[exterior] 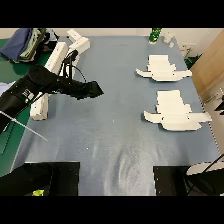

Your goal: Fold the box.

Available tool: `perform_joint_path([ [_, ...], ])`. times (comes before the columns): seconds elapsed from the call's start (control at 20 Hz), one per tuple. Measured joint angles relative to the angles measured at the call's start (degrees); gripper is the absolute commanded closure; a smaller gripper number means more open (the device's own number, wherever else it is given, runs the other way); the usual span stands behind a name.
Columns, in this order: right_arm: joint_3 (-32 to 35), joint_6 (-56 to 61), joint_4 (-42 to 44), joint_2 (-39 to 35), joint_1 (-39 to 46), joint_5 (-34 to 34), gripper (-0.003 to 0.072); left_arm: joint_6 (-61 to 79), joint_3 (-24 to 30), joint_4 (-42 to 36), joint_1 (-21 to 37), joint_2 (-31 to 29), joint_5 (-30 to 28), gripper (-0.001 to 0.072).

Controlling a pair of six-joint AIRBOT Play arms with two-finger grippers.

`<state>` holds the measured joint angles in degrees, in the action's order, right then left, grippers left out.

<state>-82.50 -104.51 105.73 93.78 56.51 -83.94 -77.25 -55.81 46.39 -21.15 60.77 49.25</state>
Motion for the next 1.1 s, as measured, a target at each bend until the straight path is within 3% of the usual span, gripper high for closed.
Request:
perform_joint_path([
  [0.25,-2.82,-8.31,9.14,8.37,5.57,-4.87,0.0380,-0.57,0.00,-3.80,0.00,2.08,-0.15,0.0121],
  [0.6,-5.03,-11.58,13.77,14.21,6.78,-9.46,0.0414,-0.79,0.00,-6.97,0.00,3.74,0.42,0.0121],
  [0.65,-5.09,-12.13,14.95,14.49,6.82,-10.16,0.0470,-0.79,0.00,-7.26,0.00,3.80,0.55,0.0121],
  [0.8,-5.20,-14.25,20.17,14.91,6.29,-12.59,0.0513,-0.79,0.00,-7.63,0.00,3.87,0.66,0.0121],
  [0.95,-4.94,-15.56,22.73,15.06,4.28,-14.16,0.0679,-0.79,-0.02,-7.76,0.00,3.89,0.63,0.0121],
  [1.1,-4.35,-16.39,23.54,15.12,1.44,-14.93,0.0684,-0.79,0.00,-7.85,0.00,3.89,0.63,0.0121],
])
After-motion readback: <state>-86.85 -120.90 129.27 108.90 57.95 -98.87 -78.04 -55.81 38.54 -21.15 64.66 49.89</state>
